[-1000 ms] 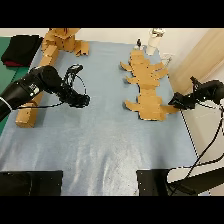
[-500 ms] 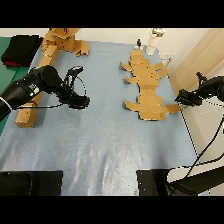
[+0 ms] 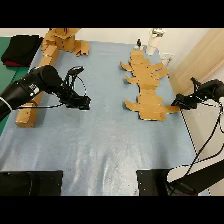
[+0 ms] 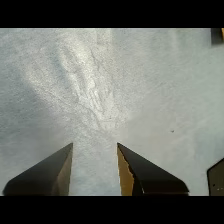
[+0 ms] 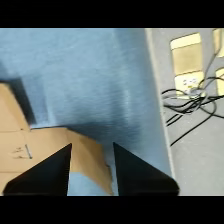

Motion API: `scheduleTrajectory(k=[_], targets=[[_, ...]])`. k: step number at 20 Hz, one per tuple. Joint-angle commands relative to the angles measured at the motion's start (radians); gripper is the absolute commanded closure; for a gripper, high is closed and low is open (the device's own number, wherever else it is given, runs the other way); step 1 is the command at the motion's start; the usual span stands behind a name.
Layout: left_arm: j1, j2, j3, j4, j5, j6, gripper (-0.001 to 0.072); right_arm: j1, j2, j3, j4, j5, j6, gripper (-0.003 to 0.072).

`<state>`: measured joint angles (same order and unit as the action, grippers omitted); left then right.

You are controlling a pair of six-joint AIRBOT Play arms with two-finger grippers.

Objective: Fold the box.

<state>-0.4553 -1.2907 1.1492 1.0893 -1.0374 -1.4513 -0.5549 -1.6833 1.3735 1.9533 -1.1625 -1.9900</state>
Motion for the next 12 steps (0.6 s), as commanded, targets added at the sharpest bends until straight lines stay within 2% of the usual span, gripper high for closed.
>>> scheduleTrajectory(k=[1, 2, 4, 5, 6, 7, 10, 12], targets=[[0.0, -0.001, 0.001, -0.056, -0.003, 0.019, 0.029, 0.005, -0.028, 0.0, 0.12, -0.106, -0.09, 0.0345], [0.002, -0.001, 0.001, -0.096, -0.008, 0.047, 0.0289, 0.013, -0.029, 0.0, 0.123, -0.12, -0.092, 0.0356], [0.017, -0.001, 0.001, -0.208, -0.023, 0.109, 0.029, 0.023, -0.029, 0.0, 0.129, -0.151, -0.097, 0.0489], [0.033, -0.001, 0.001, -0.279, -0.044, 0.153, 0.0289, 0.029, -0.029, 0.0, 0.141, -0.168, -0.097, 0.0502], [0.06, -0.001, 0.001, -0.356, -0.077, 0.201, 0.029, 0.037, -0.029, 0.0, 0.152, -0.19, -0.098, 0.0626], [0.092, -0.001, 0.001, -0.416, -0.116, 0.236, 0.029, 0.047, -0.029, 0.0, 0.158, -0.212, -0.098, 0.0682], [0.193, -0.001, 0.001, -0.517, -0.221, 0.295, 0.029, 0.096, -0.027, -0.005, 0.235, -0.299, -0.098, 0.0684], [0.253, -0.001, 0.0, -0.528, -0.282, 0.312, 0.0289, 0.143, -0.006, -0.042, 0.325, -0.333, -0.106, 0.0685]])
